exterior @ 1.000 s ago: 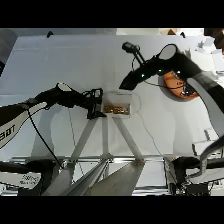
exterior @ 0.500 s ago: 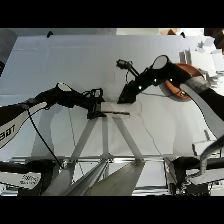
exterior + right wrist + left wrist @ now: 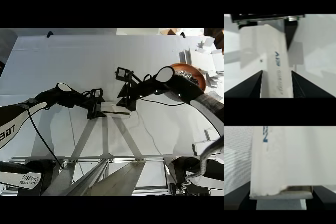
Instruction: Fold the box and place the chain.
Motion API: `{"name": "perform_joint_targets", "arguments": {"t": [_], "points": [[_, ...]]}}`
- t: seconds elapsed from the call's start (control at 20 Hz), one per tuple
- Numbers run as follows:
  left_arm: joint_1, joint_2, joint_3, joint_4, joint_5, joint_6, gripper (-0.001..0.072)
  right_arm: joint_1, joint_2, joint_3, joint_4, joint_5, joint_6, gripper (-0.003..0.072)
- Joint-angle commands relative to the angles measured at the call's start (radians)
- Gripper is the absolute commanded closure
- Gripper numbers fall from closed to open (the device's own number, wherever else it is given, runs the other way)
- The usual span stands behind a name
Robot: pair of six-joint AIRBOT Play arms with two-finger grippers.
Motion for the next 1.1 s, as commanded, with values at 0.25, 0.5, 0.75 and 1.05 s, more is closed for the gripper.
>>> {"name": "perform_joint_targets", "arguments": {"t": [0.25, 0.5, 0.75, 1.05], "points": [[0.000, 0.001, 0.000, 0.000, 0.000, 0.000, 0.0316, 0.059, 0.071, -0.135, 0.016, -0.129, -0.073, 0.0277], [0.000, 0.001, 0.000, 0.000, 0.000, 0.000, 0.0316, 0.059, 0.071, -0.135, -0.002, -0.238, -0.073, 0.0338], [0.001, 0.001, 0.000, 0.000, 0.000, 0.000, 0.0316, 0.059, 0.071, -0.135, -0.037, -0.202, -0.072, 0.0421], [0.000, 0.001, 0.000, 0.000, 0.000, 0.000, 0.0316, 0.059, 0.058, -0.158, -0.036, -0.242, -0.069, 0.0420]]}}
